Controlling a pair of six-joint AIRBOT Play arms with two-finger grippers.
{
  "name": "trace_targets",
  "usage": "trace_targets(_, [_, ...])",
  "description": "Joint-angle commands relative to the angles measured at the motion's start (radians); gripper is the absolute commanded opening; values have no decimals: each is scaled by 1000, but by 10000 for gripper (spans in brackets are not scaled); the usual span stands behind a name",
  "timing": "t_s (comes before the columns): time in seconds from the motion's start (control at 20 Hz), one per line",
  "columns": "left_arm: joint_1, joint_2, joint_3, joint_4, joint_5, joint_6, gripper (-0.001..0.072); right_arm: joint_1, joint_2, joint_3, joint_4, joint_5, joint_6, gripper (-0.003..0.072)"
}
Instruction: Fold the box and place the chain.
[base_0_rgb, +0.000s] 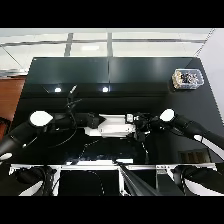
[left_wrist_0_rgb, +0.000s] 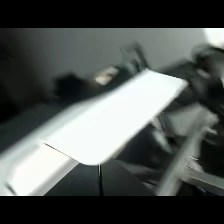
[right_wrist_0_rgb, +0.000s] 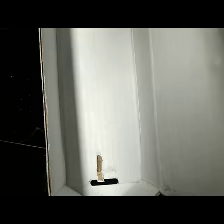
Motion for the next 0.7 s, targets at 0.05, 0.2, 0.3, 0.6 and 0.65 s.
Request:
trace_targets(0.05, [-20,-165,126,203,36,-62,25,0,0,0,0,0,0,411])
trace_targets(0.2, [-19,-229,166,249,27,-63,25,0,0,0,0,0,0,412])
trace_targets(0.3, [-19,-243,166,251,16,-75,25,0,0,0,0,0,0,412])
trace_targets(0.6, [-26,-270,166,290,-1,-138,25,0,0,0,0,0,0,411])
trace_targets(0.65, [-26,-277,166,291,-17,-138,25,0,0,0,0,0,0,411])
